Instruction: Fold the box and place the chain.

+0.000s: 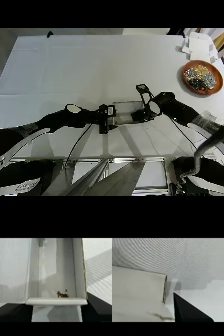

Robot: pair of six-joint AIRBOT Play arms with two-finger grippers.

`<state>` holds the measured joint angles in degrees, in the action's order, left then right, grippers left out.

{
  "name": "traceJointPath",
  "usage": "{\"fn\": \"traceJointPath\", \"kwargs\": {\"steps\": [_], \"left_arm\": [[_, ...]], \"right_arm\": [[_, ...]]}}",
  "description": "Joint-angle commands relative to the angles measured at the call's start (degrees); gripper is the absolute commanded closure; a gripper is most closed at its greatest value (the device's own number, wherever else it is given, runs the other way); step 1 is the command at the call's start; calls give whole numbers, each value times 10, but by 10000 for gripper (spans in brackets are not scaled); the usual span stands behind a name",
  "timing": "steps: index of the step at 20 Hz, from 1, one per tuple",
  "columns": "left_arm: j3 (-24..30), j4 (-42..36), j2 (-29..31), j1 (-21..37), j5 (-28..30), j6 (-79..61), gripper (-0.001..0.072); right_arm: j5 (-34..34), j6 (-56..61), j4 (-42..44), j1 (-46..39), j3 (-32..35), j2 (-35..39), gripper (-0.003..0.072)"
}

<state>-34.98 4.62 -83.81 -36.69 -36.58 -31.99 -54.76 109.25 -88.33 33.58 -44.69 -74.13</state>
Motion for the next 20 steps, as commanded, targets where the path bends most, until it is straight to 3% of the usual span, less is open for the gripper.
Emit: {"fn": "traceJointPath", "kwargs": {"steps": [1, 9, 20], "left_arm": [[0, -1, 0, 0, -1, 0, 575], [0, -1, 0, 0, -1, 0, 575], [0, -1, 0, 0, -1, 0, 575]], "right_arm": [[-4, -18, 0, 0, -1, 31, 395], [-66, -46, -1, 0, -1, 96, 394], [-26, -78, -5, 0, -1, 172, 394]]}}
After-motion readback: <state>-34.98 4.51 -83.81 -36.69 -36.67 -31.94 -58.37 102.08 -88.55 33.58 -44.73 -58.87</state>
